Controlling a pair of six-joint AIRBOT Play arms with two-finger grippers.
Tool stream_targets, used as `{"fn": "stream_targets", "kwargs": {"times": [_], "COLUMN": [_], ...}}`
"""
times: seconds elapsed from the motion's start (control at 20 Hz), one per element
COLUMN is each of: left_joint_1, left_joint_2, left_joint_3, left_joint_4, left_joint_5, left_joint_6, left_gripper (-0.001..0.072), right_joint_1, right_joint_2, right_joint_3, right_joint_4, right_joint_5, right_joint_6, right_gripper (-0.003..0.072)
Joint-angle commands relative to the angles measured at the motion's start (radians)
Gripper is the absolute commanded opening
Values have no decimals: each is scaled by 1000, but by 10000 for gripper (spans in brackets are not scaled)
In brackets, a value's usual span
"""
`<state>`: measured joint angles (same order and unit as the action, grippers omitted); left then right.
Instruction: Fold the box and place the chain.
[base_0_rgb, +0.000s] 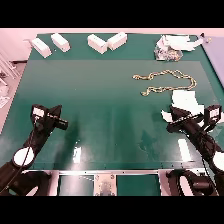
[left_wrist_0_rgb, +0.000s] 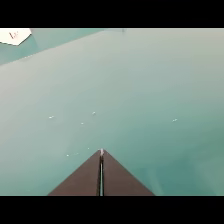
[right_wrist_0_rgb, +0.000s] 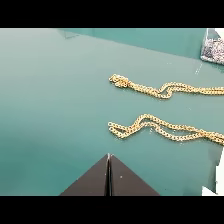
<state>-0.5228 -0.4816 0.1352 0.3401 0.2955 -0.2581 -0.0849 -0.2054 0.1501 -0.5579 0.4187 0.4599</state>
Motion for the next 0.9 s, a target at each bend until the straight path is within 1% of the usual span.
{"fn": "stream_targets", "kwargs": {"times": [0.0, 0.05, 0.1, 0.15, 0.2, 0.25, 0.35, 0.45, 0.5, 0.65, 0.75, 0.85], "left_joint_1": [0, 0, 0, 0, 0, 0, 0, 0, 0, 0, 0, 0], "left_joint_2": [1, 1, 1, 0, 1, 0, 1, 0, 0, 0, 0, 0], "left_joint_3": [0, 0, 0, 0, 0, 0, 0, 0, 0, 0, 0, 0], "left_joint_4": [0, 0, 0, 0, 0, 0, 0, 0, 0, 0, 0, 0], "left_joint_5": [0, 0, 0, 0, 0, 0, 0, 0, 0, 0, 0, 0], "left_joint_6": [0, 0, 0, 0, 0, 0, 0, 0, 0, 0, 0, 0], "left_gripper": [21, 21, 21, 21, 21, 21, 21, 21, 20, 21, 20, 21], "right_joint_1": [0, 1, 1, 0, 0, -1, -34, -121, -174, -360, -454, -530], "right_joint_2": [0, 0, 0, 0, 0, -1, -35, -127, -185, -397, -504, -542], "right_joint_3": [0, 0, 3, 11, 26, 47, 98, 166, 205, 349, 415, 447], "right_joint_4": [-3, 0, 1, 1, 0, -4, -4, -20, -38, -98, -102, -100], "right_joint_5": [0, 0, -3, -12, -25, -45, -62, -28, 19, 215, 222, 187], "right_joint_6": [2, 2, 3, 11, 26, 43, 67, 105, 117, 135, 130, 148], "right_gripper": [12, 16, 40, 162, 300, 330, 333, 333, 333, 333, 333, 333]}}
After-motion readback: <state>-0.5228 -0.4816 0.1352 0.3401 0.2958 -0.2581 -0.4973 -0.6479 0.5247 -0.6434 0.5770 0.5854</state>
